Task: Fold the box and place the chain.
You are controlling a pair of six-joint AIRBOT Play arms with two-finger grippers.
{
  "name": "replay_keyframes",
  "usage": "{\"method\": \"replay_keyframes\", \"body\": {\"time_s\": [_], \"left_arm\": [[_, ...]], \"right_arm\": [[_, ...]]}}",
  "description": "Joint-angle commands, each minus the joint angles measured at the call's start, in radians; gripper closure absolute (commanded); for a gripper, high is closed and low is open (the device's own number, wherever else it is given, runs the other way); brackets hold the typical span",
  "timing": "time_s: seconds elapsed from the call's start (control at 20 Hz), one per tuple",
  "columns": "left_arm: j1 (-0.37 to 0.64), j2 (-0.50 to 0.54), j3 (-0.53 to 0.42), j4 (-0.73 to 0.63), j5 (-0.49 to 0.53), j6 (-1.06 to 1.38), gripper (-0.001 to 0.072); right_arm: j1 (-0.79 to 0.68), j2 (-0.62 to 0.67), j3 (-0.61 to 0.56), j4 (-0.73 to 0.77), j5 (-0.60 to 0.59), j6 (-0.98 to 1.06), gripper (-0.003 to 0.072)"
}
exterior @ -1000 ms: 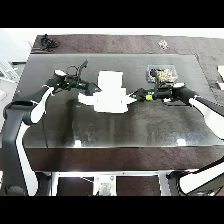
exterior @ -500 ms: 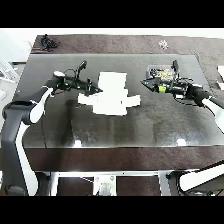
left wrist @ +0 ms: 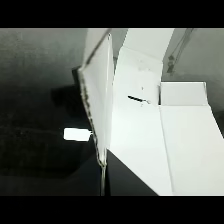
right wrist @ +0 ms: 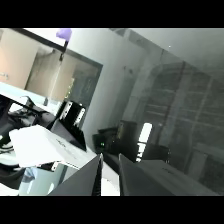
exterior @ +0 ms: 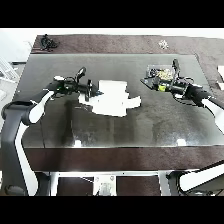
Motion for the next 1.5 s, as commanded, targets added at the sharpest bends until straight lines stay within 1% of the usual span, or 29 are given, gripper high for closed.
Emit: {"method": "replay_keyframes", "body": {"time_s": [0.0, 0.2, 0.35, 0.45, 0.65, 1.0, 1.2, 1.45], "left_arm": [[0.001, 0.007, -0.004, -0.004, 0.041, 0.028, 0.0697], [0.009, 0.008, -0.004, -0.093, 0.013, 0.027, 0.0698], [0.009, 0.034, -0.053, -0.100, 0.028, 0.087, 0.0697], [0.009, 0.055, -0.095, -0.094, 0.067, 0.124, 0.0698], [0.009, 0.055, -0.107, -0.013, 0.084, 0.168, 0.0698], [0.009, 0.053, -0.113, -0.009, 0.090, 0.158, 0.0696], [0.009, 0.050, -0.115, 0.042, 0.110, 0.102, 0.0693], [0.006, 0.050, -0.115, 0.047, 0.111, 0.087, 0.0693]], "right_arm": [[0.017, -0.008, 0.000, -0.010, 0.000, -0.024, 0.0544], [0.021, -0.018, -0.024, -0.018, -0.001, -0.025, 0.0544], [0.020, -0.023, -0.032, -0.017, -0.001, -0.043, 0.0544], [0.020, -0.023, -0.031, 0.010, -0.002, -0.081, 0.0544], [0.020, -0.023, -0.031, 0.080, 0.000, -0.084, 0.0544], [0.021, -0.023, -0.031, 0.084, 0.008, -0.085, 0.0544], [0.021, -0.023, -0.031, 0.084, 0.053, -0.102, 0.0544], [0.021, -0.023, -0.031, 0.084, 0.053, -0.102, 0.0544]]}}
